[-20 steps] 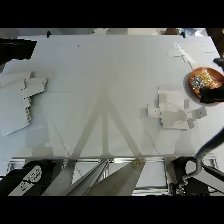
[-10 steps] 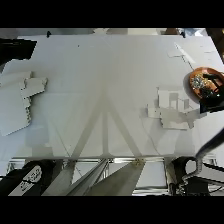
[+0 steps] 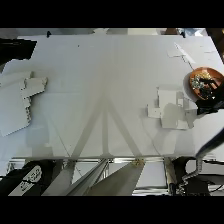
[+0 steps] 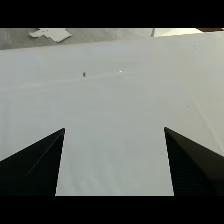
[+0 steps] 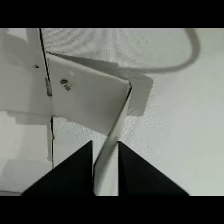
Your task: Fold the box and place the chain.
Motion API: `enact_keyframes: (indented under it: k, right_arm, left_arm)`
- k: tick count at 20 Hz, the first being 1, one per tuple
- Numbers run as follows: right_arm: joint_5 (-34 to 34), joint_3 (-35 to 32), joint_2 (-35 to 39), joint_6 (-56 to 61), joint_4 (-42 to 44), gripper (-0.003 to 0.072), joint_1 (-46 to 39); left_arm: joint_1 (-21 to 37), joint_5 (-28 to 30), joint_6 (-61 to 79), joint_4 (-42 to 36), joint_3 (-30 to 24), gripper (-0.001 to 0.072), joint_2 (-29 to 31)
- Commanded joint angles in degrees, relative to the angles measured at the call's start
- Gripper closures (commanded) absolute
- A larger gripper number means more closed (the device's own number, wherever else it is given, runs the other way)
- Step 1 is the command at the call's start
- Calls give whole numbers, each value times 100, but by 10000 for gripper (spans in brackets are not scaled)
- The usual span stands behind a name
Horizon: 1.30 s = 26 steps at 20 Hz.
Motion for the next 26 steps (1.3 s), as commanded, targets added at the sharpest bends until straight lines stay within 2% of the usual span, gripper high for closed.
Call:
enact_keyframes:
  k: [1, 5, 7, 11, 15, 18, 21, 23, 26]
  right_arm:
    - [-127, 0, -142, -81, 146, 673, -17]
    - [125, 0, -129, -328, 448, 673, -17]
    - [396, 0, -109, -708, 1180, 673, -17]
    - [442, 0, 83, -1322, 3095, 674, -13]
    - [345, -2, 179, -1797, 4015, 674, 402]
    - [-201, -2, 179, -2240, 4662, 674, 1165]
    - [-1261, -2, 179, -2483, 5112, 675, 2079]
    - [-2092, -2, 168, -2481, 5237, 675, 2636]
    - [-2763, -7, 37, -2474, 5147, 675, 3084]
  left_arm:
    - [0, 2, 2, 0, -2, 11, -2]
    - [-2, 2, 2, 0, -2, 11, -2]
    - [0, 2, 2, 0, -2, 11, -2]
    - [-2, 2, 2, 0, -2, 11, -2]
    - [0, 2, 2, 0, -2, 11, -2]
    - [0, 2, 2, 0, -2, 11, -2]
    - [0, 2, 2, 0, -2, 11, -2]
    - [-2, 2, 2, 0, -2, 11, -2]
    - [-2, 2, 2, 0, -2, 11, -2]
